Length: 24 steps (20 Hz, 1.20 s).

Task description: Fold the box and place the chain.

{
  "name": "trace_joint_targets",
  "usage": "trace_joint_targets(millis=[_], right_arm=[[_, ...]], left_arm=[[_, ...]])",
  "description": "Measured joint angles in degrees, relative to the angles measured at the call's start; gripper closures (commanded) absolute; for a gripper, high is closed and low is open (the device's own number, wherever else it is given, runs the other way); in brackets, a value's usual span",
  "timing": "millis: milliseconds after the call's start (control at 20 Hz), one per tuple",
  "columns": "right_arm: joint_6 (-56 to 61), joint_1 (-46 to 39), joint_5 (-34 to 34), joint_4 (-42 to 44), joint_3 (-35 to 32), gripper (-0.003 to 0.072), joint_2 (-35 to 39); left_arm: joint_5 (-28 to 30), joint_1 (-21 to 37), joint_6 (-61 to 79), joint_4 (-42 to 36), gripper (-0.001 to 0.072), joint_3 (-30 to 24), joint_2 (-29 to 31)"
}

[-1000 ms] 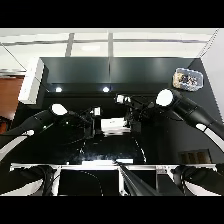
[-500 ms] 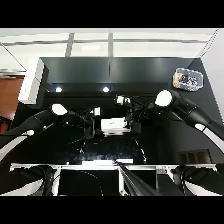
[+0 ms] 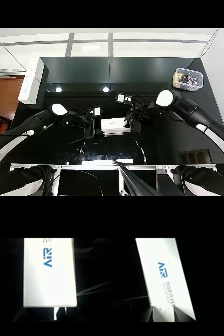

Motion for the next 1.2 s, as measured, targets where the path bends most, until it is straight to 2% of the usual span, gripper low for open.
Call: trace_joint_targets(millis=[200,300,500,700,1000,1200], right_arm=[[4.0,-1.6,1.2,3.4,0.0,0.0370,2.2],[8.3,-3.5,2.6,6.9,0.0,0.0678,2.9],[20.6,-6.5,3.6,11.7,-0.9,0.0678,3.0],[29.5,-7.3,2.5,18.8,-2.8,0.0678,-1.3],[33.2,-7.7,2.6,25.7,-3.7,0.0678,-9.5],[33.7,-7.7,2.0,25.6,-3.8,0.0678,-11.4]], left_arm=[[0.0,0.0,0.0,0.0,0.0232,0.0,0.0],[0.0,0.0,0.0,0.0,0.0232,0.0,0.0],[-0.1,0.0,0.0,0.0,0.0232,0.0,0.0],[-0.1,0.0,0.0,0.0,0.0231,0.0,0.0],[-0.1,0.0,0.0,0.0,0.0231,0.0,0.0],[-0.2,0.0,0.0,0.0,0.0229,0.0,0.0]])
